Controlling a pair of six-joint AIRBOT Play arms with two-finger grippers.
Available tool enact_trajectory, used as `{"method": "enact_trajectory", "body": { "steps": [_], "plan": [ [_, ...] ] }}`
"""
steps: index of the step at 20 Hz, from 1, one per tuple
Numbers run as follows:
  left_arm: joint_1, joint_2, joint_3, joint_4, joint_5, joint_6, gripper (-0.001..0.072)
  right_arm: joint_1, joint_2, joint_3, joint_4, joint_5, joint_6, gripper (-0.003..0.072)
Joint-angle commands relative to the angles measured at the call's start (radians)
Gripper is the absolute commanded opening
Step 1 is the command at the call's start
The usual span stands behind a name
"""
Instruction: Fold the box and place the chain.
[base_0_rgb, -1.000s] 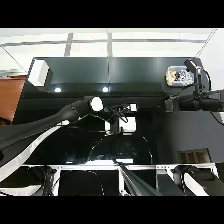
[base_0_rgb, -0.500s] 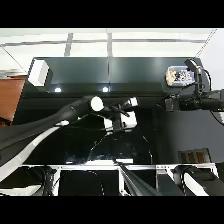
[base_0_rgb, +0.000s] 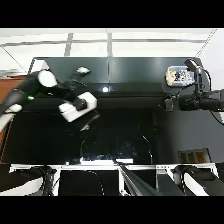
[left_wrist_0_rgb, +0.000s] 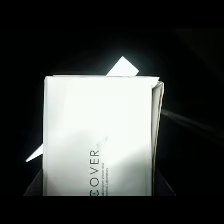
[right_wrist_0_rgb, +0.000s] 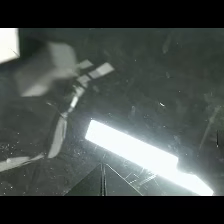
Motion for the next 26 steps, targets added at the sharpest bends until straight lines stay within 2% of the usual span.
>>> {"method": "enact_trajectory", "body": {
  "steps": [1, 5, 8, 12, 19, 22, 23, 24, 26],
  "plan": [
    [0.272, 0.042, -0.043, 0.152, -0.111, -0.197, 0.0105, -0.001, 0.001, 0.0, -0.005, -0.01, 0.0, 0.0015],
    [0.534, 0.039, -0.065, 0.153, -0.031, -0.204, 0.0113, -0.001, 0.001, 0.0, -0.004, -0.038, 0.0, 0.0015],
    [0.629, 0.028, -0.06, 0.146, 0.092, -0.19, 0.0113, -0.001, 0.001, -0.001, -0.004, -0.05, 0.0, 0.0015],
    [0.634, -0.067, 0.009, 0.109, 0.212, -0.11, 0.0113, -0.001, 0.001, -0.003, -0.004, -0.088, 0.0, 0.0015],
    [0.629, -0.293, 0.196, 0.072, 0.281, -0.065, 0.0119, 0.0, 0.0, -0.003, -0.004, -0.166, 0.0, 0.0015],
    [0.621, -0.351, 0.262, 0.062, 0.301, -0.069, 0.0497, 0.0, 0.0, -0.003, -0.002, -0.166, 0.001, 0.0015],
    [0.616, -0.349, 0.281, 0.057, 0.295, -0.069, 0.0671, 0.0, 0.0, -0.003, -0.001, -0.167, 0.001, 0.0015],
    [0.61, -0.341, 0.315, 0.057, 0.27, -0.069, 0.0715, 0.0, 0.0, -0.003, 0.0, -0.169, 0.001, 0.0015],
    [0.603, -0.31, 0.419, 0.048, 0.206, -0.071, 0.0715, 0.006, 0.0, -0.003, 0.0, -0.18, 0.0, 0.0015]
  ]
}}
